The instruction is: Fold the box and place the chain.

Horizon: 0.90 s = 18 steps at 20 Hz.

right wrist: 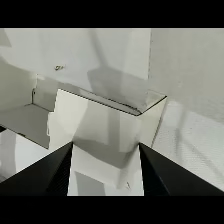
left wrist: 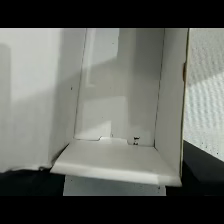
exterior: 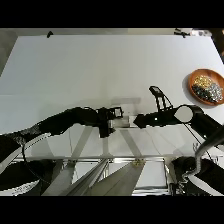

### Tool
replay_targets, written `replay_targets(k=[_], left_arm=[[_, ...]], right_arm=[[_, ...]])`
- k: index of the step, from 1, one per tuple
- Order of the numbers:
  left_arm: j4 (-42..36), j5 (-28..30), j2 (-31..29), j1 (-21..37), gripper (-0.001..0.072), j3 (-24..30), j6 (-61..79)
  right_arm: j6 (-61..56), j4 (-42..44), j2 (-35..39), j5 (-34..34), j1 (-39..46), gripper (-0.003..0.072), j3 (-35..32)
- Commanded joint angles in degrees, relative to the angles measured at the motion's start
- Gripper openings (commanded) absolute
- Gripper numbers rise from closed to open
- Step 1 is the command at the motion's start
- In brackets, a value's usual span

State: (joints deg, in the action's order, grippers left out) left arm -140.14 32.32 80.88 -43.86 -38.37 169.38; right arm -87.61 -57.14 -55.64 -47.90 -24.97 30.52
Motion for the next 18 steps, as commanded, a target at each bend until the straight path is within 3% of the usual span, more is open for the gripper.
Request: replay_targets(k=[1,4,8,13,18], left_arm=[[0.04,0.00,0.00,-0.04,0.0011,0.02,0.07],[0.02,0.00,0.00,-0.04,0.0011,0.02,0.07],[0.02,0.02,0.00,-0.04,0.0011,0.02,0.07],[0.02,0.00,0.00,-0.04,0.0011,0.02,0.07],[0.04,0.00,0.00,-0.04,0.0011,0.02,0.07]], right_arm=[[-4.33,-1.90,-0.46,1.90,-2.49,0.0426,1.81],[-8.50,-5.75,-2.47,1.73,-4.28,0.0425,5.05],[-8.61,-6.82,-6.69,-4.20,-4.63,0.0425,7.28],[-19.04,-22.47,-6.82,-10.54,-7.96,0.0424,7.32],[-21.14,-22.40,-6.82,-5.70,-9.57,0.0425,7.32]])
